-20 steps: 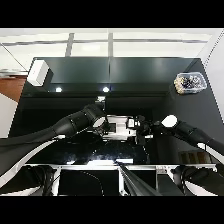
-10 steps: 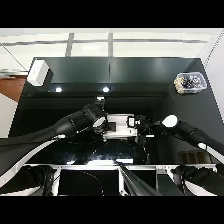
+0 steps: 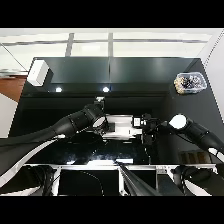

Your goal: Fold the box and place the chain.

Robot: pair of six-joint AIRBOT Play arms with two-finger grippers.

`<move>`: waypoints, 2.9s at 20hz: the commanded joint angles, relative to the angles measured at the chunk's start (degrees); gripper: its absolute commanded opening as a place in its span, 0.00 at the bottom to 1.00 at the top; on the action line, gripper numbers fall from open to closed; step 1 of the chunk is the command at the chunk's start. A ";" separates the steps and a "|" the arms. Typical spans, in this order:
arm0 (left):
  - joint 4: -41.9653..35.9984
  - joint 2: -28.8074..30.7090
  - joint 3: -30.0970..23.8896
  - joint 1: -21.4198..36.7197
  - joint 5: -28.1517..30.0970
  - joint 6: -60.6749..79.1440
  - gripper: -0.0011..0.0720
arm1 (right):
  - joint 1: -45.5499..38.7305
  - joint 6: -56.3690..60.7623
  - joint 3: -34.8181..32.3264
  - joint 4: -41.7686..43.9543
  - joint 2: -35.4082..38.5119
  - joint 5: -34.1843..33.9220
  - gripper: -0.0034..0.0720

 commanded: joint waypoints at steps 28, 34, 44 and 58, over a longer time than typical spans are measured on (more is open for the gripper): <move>0.04 -0.02 0.00 -0.04 0.37 0.00 0.06 | -1.53 26.64 2.47 6.58 2.91 1.27 0.11; 0.04 -0.02 0.00 -0.04 0.63 0.00 0.06 | -30.29 80.26 2.84 -10.62 7.41 11.54 0.11; 0.02 -0.02 0.00 -0.04 1.60 0.02 0.06 | -29.70 77.46 -2.47 -1.64 -7.89 20.48 0.11; 0.48 -0.04 0.00 -0.02 -1.11 0.00 0.05 | -17.42 63.93 1.66 18.56 -9.90 25.09 0.89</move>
